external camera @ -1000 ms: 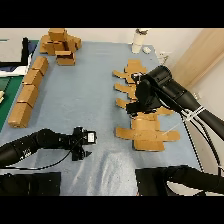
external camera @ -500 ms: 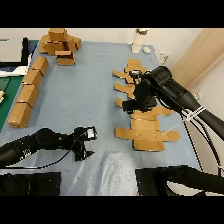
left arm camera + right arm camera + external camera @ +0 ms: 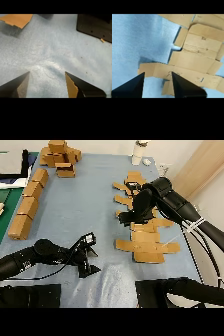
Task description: Fold the box.
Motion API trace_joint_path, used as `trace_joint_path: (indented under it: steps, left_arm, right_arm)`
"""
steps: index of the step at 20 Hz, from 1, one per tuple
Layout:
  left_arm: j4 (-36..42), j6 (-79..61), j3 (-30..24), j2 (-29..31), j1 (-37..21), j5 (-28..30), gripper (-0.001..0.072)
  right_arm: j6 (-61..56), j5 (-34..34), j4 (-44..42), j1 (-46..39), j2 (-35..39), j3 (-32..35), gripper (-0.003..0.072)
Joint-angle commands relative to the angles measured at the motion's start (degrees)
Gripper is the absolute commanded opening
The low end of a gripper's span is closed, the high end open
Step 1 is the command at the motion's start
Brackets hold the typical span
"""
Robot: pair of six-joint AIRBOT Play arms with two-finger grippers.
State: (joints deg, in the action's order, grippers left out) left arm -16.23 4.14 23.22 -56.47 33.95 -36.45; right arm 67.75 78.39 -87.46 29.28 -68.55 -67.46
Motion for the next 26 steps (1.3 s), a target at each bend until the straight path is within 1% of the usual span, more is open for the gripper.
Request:
trace_joint_path:
  steps: [1,3,4,5,6,7,8,9,10,13,14,15,16,17,18,21,23,26]
  left_arm:
    - [3.39,0.39,0.07,0.04,-0.02,-0.17,0.0668]
    - [8.66,0.44,0.22,0.04,-0.04,1.14,0.0664]
    - [9.86,0.79,0.81,0.13,-0.13,0.87,0.0520]
    - [9.01,1.75,1.92,0.57,-0.13,0.92,0.0239]
    - [6.78,1.99,3.30,1.27,-0.13,0.85,0.0176]
    - [4.48,3.30,4.68,1.95,-0.15,0.76,0.0178]
    - [1.09,6.05,6.12,2.73,-0.52,0.57,0.0178]
    - [-2.51,10.32,7.72,3.56,-1.36,-0.04,0.0177]
    - [-5.20,15.15,9.05,4.22,-2.51,-0.39,0.0177]
    - [-10.58,28.63,11.65,5.62,-7.91,-1.09,0.0181]
    - [-11.28,30.51,12.02,5.73,-9.90,-1.86,0.0337]
    - [-11.21,31.78,12.11,5.75,-12.04,-2.82,0.0580]
    - [-11.21,33.31,12.15,5.75,-13.77,-3.89,0.0617]
    - [-11.08,33.99,12.22,5.73,-15.32,-5.16,0.0617]
    - [-11.02,34.49,12.46,5.73,-16.61,-6.34,0.0618]
    - [-10.99,36.76,14.78,5.73,-19.67,-11.13,0.0618]
    - [-11.02,39.34,17.05,5.73,-21.57,-14.05,0.0618]
    - [-10.71,41.83,20.06,5.73,-23.15,-18.91,0.0618]
  right_arm:
    - [-0.39,1.64,0.09,0.04,-1.46,-0.07,0.0494]
    - [0.57,1.64,0.72,0.02,-3.19,-0.09,0.0494]
    - [1.84,1.68,3.26,0.00,-3.69,-0.09,0.0494]
    - [1.99,2.43,7.61,-0.02,-3.76,-0.09,0.0494]
    - [2.05,4.87,12.94,-0.02,-3.56,-0.20,0.0494]
    - [2.69,8.66,18.53,-0.33,-3.39,-0.20,0.0494]
    - [3.63,13.86,23.21,-1.73,-3.34,-0.15,0.0494]
    - [4.57,17.18,25.14,-4.35,-3.04,0.33,0.0494]
    - [4.90,18.10,25.00,-7.72,-2.27,1.38,0.0494]
    - [7.48,15.98,20.87,-21.55,1.38,7.23,0.0495]
    - [9.42,14.12,17.84,-26.88,2.75,9.75,0.0494]
    - [12.59,11.61,13.77,-31.78,3.98,12.09,0.0494]
    - [17.64,8.85,9.07,-36.46,4.94,14.19,0.0494]
    - [24.37,6.49,4.11,-41.18,5.33,15.96,0.0494]
    - [27.93,4.81,1.33,-45.03,5.16,16.98,0.0495]
    - [33.70,0.09,-0.28,-54.62,3.08,17.42,0.0494]
    - [38.69,-0.83,-2.36,-59.30,1.03,17.42,0.0495]
    - [43.25,-2.93,-4.31,-62.23,-2.49,17.42,0.0495]
